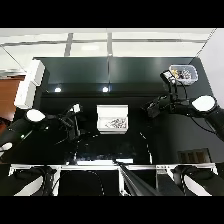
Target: Fold the box and place the chain.
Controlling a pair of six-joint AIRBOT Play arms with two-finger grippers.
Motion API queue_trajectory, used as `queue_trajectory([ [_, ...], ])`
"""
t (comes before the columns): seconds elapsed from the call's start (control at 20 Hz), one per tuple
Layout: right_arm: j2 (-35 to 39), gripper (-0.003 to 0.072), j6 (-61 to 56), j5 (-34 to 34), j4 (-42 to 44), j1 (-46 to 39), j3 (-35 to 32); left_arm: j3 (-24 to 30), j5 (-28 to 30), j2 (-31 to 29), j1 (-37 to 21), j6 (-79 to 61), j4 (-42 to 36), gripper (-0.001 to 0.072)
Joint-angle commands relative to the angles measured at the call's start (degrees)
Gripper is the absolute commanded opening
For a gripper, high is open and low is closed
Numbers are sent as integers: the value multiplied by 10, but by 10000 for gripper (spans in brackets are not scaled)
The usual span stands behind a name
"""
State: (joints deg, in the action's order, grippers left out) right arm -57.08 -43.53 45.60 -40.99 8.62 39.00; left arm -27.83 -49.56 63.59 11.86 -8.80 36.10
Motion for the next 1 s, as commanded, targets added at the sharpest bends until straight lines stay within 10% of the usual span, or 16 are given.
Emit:
queue_trajectory([
  [0.0, 0, 367, -4, 0, 0, 0, 0, -34, -1, 62, 22, -119, -44, 717],
  [0.95, 0, 367, -5, 4, 1, 1, 0, -100, -4, 134, 77, -73, -10, 715],
])
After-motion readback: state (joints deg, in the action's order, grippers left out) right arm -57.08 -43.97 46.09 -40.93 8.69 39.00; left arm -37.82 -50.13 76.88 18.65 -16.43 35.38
